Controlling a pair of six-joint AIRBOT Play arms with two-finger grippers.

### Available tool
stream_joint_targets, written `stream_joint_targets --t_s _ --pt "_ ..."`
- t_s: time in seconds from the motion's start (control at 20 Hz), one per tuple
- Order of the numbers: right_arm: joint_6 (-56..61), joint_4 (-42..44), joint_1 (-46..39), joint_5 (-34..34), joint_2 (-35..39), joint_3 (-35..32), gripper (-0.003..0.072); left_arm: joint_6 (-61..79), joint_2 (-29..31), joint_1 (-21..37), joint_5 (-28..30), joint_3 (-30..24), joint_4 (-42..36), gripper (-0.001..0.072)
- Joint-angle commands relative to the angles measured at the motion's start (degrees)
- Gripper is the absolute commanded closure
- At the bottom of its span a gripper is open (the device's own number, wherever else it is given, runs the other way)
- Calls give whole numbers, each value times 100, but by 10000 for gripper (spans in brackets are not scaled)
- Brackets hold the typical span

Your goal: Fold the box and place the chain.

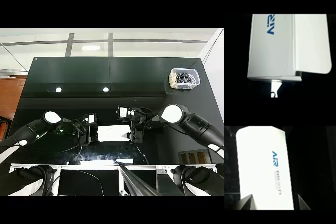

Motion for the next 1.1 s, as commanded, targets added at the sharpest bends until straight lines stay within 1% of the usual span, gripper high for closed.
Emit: stream_joint_targets --t_s 0.0,0.35,0.55,0.95,1.0,1.05 --pt "15 0 4 13 -70 0 40 2 -4 0 -2 4 2 245" --pt "81 -17 129 24 -105 0 40 2 -4 0 -2 4 2 245" --pt "94 96 142 278 -105 0 39 4 -4 0 -2 4 2 245" --pt "328 -83 142 120 -118 0 42 4 -4 0 -2 4 2 245" --pt "428 -79 142 127 -138 0 182 4 -4 0 -2 4 2 245" --pt "472 -79 144 144 -162 0 340 4 -4 0 -2 4 2 245"
